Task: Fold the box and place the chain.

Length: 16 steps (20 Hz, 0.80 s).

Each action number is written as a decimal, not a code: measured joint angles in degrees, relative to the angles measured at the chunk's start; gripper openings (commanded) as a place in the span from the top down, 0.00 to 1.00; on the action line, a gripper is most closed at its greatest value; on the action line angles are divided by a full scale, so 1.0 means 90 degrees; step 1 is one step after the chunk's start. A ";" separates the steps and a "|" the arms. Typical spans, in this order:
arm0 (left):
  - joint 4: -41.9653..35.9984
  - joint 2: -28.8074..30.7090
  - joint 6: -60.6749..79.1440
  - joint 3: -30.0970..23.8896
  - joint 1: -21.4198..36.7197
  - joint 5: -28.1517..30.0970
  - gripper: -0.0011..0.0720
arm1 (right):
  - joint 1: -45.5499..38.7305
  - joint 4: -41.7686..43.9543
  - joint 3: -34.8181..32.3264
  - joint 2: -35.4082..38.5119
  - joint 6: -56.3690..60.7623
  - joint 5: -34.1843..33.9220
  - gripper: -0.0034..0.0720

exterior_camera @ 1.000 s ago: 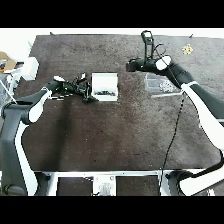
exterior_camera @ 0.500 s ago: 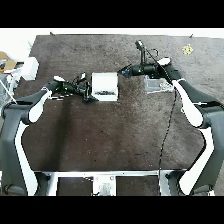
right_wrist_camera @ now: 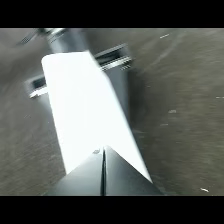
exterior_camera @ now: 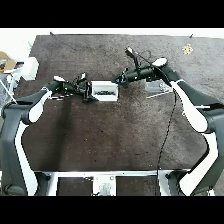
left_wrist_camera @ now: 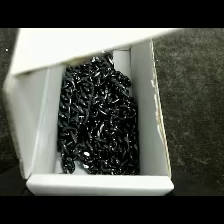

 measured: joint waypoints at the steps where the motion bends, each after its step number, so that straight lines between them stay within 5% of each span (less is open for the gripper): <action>1: 0.0000 0.0000 0.0000 0.0000 0.0002 0.0000 0.86 | 0.0015 -0.0039 -0.0321 0.0182 -0.0194 -0.0187 0.95; 3: 0.0000 0.0000 0.0000 0.0000 0.0000 0.0002 0.86 | 0.0063 -0.0034 -0.1052 0.0534 -0.0690 -0.0767 0.58; 9: 0.0000 0.0000 0.0007 0.0000 0.0000 0.0000 0.86 | 0.0153 0.0797 -0.2089 0.0940 -0.2358 -0.1423 0.56; 10: 0.0002 0.0000 0.0007 0.0000 0.0000 0.0000 0.86 | 0.0180 0.0925 -0.2132 0.0952 -0.2574 -0.1467 0.34; 16: 0.0002 0.0000 0.0005 0.0000 0.0000 -0.0002 0.86 | 0.0410 0.1331 -0.2171 0.0867 -0.3497 -0.1666 0.35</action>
